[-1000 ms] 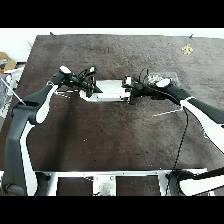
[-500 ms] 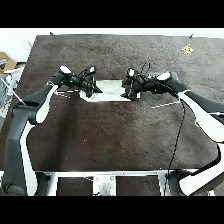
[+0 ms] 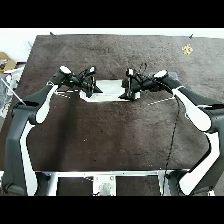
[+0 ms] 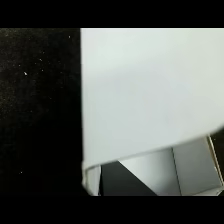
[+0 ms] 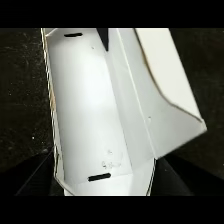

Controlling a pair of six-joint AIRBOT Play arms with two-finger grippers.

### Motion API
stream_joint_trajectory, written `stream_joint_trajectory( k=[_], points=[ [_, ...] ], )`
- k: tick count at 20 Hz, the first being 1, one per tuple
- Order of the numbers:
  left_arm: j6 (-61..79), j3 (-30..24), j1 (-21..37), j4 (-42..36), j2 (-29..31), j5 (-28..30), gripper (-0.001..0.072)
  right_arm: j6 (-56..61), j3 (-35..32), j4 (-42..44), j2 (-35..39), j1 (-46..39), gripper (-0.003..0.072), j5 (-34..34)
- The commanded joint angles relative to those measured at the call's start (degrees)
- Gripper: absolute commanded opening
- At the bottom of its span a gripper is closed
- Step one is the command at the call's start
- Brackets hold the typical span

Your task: Fold the box and place the chain.

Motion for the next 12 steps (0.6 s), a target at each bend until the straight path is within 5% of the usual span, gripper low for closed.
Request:
stream_joint_trajectory(
  k=[1,12],
  points=[
    [0.02,0.04,0.04,0.0,-0.04,0.0,0.0012,0.26,4.74,0.04,-4.31,-0.04,0.0678,6.05],
    [0.02,0.04,0.07,0.0,-0.04,-0.02,0.0011,2.8,11.56,0.09,-11.85,0.61,0.063,10.01]
  ],
)
